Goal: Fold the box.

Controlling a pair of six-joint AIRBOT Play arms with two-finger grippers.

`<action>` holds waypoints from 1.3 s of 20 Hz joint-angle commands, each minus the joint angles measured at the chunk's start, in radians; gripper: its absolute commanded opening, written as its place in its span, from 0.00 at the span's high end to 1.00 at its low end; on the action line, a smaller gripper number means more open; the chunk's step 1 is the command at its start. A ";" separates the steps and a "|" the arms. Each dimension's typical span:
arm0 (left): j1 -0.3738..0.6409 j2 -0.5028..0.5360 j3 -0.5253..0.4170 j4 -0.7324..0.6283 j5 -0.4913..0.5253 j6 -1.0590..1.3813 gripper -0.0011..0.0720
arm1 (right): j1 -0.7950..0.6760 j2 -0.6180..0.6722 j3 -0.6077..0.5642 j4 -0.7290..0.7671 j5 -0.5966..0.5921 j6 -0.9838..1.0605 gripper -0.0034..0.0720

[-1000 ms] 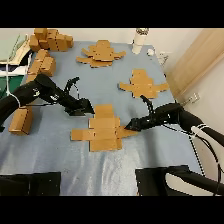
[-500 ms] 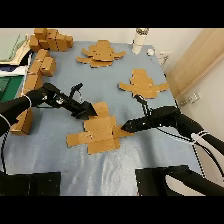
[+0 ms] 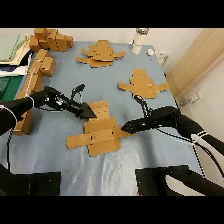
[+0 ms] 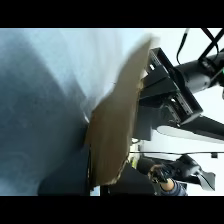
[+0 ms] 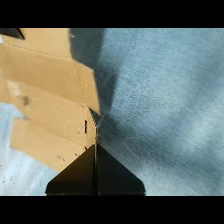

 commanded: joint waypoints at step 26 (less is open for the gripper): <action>-0.230 0.241 -0.143 -0.046 0.301 0.781 0.97 | -0.155 0.000 0.351 -0.209 -0.048 0.464 0.95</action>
